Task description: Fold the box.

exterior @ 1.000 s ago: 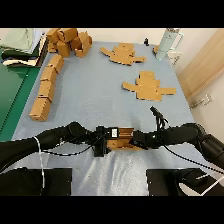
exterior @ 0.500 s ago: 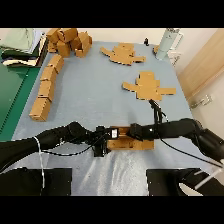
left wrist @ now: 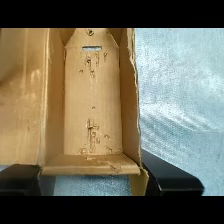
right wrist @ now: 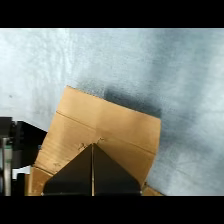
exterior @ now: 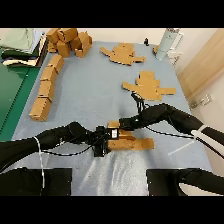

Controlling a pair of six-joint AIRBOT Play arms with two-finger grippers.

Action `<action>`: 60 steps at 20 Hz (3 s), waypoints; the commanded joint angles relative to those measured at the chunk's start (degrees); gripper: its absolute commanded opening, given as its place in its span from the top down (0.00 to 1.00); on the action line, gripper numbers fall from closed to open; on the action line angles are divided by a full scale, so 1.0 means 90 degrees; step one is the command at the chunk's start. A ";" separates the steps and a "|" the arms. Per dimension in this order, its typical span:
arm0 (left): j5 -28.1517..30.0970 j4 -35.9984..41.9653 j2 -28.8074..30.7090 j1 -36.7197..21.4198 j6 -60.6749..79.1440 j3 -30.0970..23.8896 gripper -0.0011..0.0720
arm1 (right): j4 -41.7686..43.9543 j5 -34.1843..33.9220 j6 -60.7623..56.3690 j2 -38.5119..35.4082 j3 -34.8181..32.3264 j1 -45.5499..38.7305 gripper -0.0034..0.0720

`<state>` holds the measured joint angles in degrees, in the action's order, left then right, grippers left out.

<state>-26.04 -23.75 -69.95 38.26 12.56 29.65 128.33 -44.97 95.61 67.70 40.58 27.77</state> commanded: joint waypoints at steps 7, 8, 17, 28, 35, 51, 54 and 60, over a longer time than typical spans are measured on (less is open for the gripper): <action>0.0012 -0.0007 -0.0005 -0.0002 0.0002 0.0005 0.16 | -0.0073 -0.0066 0.1061 0.0321 0.0078 0.0051 0.95; 0.0015 -0.0007 -0.0005 -0.0002 0.0002 0.0005 0.16 | -0.0087 -0.0063 0.1100 0.0321 0.0078 0.0087 0.95; 0.0012 -0.0007 -0.0005 -0.0002 0.0002 0.0005 0.16 | -0.2504 -0.1496 0.1214 -0.2159 0.0121 0.0126 0.95; 0.0012 -0.0007 -0.0005 -0.0002 0.0002 0.0005 0.16 | -0.2674 -0.0486 0.5277 -0.3696 -0.2390 0.0129 0.23; 0.0012 -0.0007 -0.0005 -0.0002 0.0002 0.0005 0.16 | -0.1693 0.0090 0.6171 -0.3084 -0.2368 0.0282 0.23; 0.0012 -0.0007 -0.0005 -0.0002 0.0002 0.0005 0.16 | -0.1387 0.1103 0.6547 -0.2518 -0.2370 0.1122 0.26; 0.0012 -0.0007 -0.0005 -0.0002 0.0002 0.0005 0.16 | -0.1401 0.1066 0.6540 -0.2523 -0.2368 0.1117 0.17; 0.0015 -0.0007 -0.0005 -0.0002 0.0002 0.0005 0.16 | -0.4969 -0.1098 0.1239 -0.3147 -0.1829 0.1044 0.95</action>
<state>-25.93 -23.81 -69.95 38.26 12.58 29.65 103.33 -43.92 135.83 42.09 21.50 37.41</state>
